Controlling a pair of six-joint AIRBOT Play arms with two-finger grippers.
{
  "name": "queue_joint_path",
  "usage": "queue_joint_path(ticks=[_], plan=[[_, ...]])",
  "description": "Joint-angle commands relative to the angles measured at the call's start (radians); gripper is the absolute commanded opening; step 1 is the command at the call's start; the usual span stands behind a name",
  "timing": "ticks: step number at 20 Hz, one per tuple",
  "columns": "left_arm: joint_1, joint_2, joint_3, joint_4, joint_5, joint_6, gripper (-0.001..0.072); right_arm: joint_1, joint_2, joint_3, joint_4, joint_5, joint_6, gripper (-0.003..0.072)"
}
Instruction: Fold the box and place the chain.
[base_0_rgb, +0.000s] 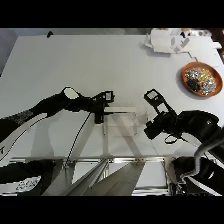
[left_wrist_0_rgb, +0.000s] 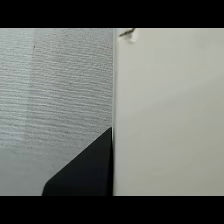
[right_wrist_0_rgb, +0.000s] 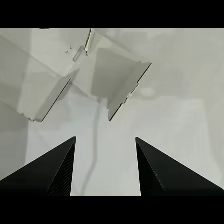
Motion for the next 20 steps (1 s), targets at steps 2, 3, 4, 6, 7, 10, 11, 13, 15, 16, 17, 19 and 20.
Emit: queue_joint_path(ticks=[2,3,4,6,7,10,11,13,15,16,17,19,20], plan=[[-0.001,-0.001,0.000,0.000,0.000,0.000,0.0009,0.000,0.000,0.001,0.008,0.000,0.000,0.0410],[-0.001,-0.001,0.000,0.000,0.000,0.000,0.0009,0.000,0.000,0.001,0.010,0.001,0.000,0.0410],[-0.001,-0.001,0.000,0.000,0.000,0.000,0.0009,0.000,0.000,0.001,0.018,0.002,0.000,0.0409],[0.000,-0.001,0.000,0.000,0.000,0.000,0.0009,0.000,0.000,0.001,0.048,0.002,-0.002,0.0400],[-0.001,-0.001,0.000,0.000,0.000,0.000,0.0009,0.000,0.000,0.001,0.080,0.004,-0.027,0.0367],[-0.001,-0.001,0.000,0.000,0.000,0.000,0.0009,0.001,0.000,0.000,0.267,0.023,-0.280,0.0014],[-0.001,-0.001,0.000,0.000,0.001,0.000,0.0009,0.001,0.000,-0.003,0.312,0.023,-0.375,0.0013],[-0.001,-0.001,0.000,0.000,0.000,0.000,0.0009,0.001,0.000,-0.022,0.340,0.017,-0.491,0.0013],[-0.001,-0.001,0.000,0.000,0.000,0.000,0.0009,0.001,0.000,-0.057,0.333,0.015,-0.598,0.0013],[-0.001,-0.001,0.000,0.000,0.000,0.000,0.0009,0.001,0.000,-0.077,0.323,-0.003,-0.652,0.0014],[-0.001,-0.001,0.000,0.000,0.000,0.000,0.0009,0.001,0.000,-0.100,0.306,-0.053,-0.686,0.0014],[-0.001,-0.001,0.000,0.000,0.000,0.000,0.0009,0.000,-0.002,-0.143,0.286,-0.171,-0.739,0.0014],[-0.001,-0.001,0.000,0.000,0.000,0.000,0.0009,-0.008,-0.001,-0.162,0.292,-0.216,-0.760,0.0014]])
